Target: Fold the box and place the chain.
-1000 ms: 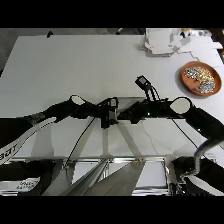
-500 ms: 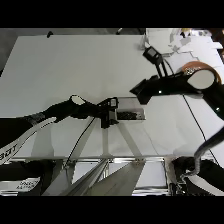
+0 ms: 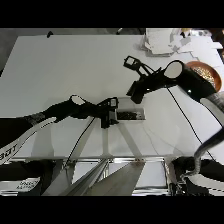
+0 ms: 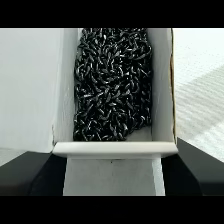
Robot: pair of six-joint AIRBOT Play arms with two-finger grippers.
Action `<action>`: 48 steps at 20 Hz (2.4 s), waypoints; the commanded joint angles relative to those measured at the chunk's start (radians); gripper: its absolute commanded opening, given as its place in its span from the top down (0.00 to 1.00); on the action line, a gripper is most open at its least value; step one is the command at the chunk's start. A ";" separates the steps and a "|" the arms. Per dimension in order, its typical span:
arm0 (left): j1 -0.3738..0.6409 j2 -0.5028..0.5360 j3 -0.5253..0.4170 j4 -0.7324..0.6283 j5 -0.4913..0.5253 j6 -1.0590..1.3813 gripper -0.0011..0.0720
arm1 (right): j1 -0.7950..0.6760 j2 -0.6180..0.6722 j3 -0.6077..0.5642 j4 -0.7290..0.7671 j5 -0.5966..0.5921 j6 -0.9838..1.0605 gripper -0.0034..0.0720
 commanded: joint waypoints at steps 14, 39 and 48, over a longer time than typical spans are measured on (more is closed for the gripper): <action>0.001 0.000 0.000 0.000 0.000 0.000 0.80 | 0.087 0.121 -0.179 -0.017 0.008 -0.296 0.55; 0.001 0.000 0.000 0.000 0.000 0.000 0.80 | 0.151 0.169 -0.253 -0.158 -0.068 -0.198 0.55; 0.001 0.000 0.000 0.000 0.000 0.000 0.80 | 0.151 0.218 -0.259 -0.222 -0.097 -0.158 0.73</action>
